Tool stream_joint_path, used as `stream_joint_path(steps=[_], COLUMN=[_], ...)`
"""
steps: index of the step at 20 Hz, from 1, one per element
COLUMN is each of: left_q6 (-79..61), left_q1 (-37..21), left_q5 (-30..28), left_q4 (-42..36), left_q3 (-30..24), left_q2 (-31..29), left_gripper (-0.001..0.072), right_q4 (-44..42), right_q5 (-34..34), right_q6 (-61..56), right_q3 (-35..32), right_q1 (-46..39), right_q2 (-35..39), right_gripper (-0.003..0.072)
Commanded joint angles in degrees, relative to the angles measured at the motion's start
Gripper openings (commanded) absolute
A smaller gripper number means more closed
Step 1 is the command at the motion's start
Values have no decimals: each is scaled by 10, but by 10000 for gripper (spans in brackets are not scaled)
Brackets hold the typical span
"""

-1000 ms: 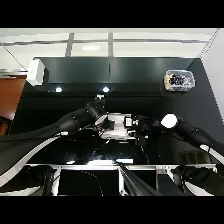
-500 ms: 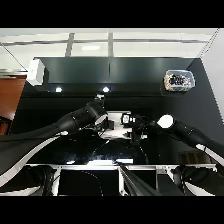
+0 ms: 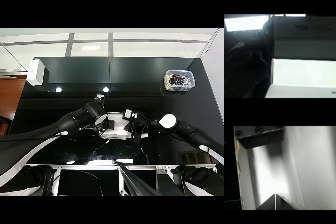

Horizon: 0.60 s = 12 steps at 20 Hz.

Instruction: Fold the box and place the chain.

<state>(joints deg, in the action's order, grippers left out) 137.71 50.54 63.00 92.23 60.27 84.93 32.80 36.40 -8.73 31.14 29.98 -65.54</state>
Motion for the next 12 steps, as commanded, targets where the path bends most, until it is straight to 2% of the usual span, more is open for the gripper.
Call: stream_joint_path(steps=[1, 3, 5, 9, 12], left_q6=[-2, -2, -2, -2, -2], left_q1=[0, 0, 0, 0, 0], left_q5=[1, 3, 3, 1, 1], left_q4=[1, 1, 1, 1, 1], left_q3=[0, 0, 0, 0, 0], left_q2=[0, 0, 0, 0, 0], left_gripper=[27, 27, 27, 27, 27], right_q4=[86, 107, 96, 102, 225], right_q5=[78, 191, 264, 248, 260], right_q6=[-199, -296, -356, -431, -537], right_q3=[30, 80, 129, 159, 158], right_q1=[-44, -97, -146, -208, -266], right_q2=[46, 66, 71, 71, 71], right_gripper=[13, 13, 13, 14, 13])
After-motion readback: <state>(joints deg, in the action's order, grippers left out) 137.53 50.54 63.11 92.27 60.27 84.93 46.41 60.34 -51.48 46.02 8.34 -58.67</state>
